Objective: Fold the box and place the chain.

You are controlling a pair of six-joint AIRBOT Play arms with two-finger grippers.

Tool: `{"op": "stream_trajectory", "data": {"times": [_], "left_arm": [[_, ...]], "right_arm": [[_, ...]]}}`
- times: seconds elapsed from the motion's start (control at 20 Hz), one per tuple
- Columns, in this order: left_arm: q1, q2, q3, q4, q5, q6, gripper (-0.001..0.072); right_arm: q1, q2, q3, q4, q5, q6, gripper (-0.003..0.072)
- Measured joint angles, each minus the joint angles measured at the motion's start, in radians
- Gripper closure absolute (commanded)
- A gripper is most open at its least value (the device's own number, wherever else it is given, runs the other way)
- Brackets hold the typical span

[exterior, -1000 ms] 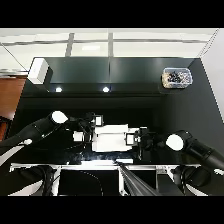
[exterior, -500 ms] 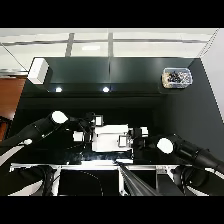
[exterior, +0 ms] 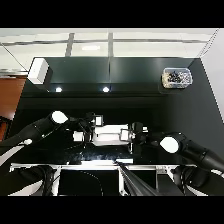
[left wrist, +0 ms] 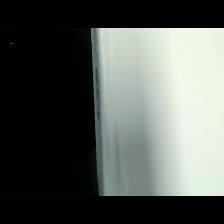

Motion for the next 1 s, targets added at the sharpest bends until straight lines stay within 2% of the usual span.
{"op": "stream_trajectory", "data": {"times": [0.4,0.7,0.8,1.0], "left_arm": [[0.0,0.0,0.0,0.0,0.002,0.0,0.0682],[0.0,0.0,0.0,0.0,0.001,0.0,0.0682],[0.0,0.0,0.0,0.0,0.0,0.0,0.0682],[0.0,0.0,0.0,0.0,0.0,0.001,0.0682]], "right_arm": [[-0.068,0.032,0.008,-0.01,0.007,-0.03,-0.0011],[-0.109,0.01,0.016,0.066,0.049,-0.084,-0.0011],[-0.148,-0.015,0.019,0.134,0.087,-0.174,-0.0011],[-0.228,-0.099,0.027,0.368,0.188,-0.49,-0.0011]]}}
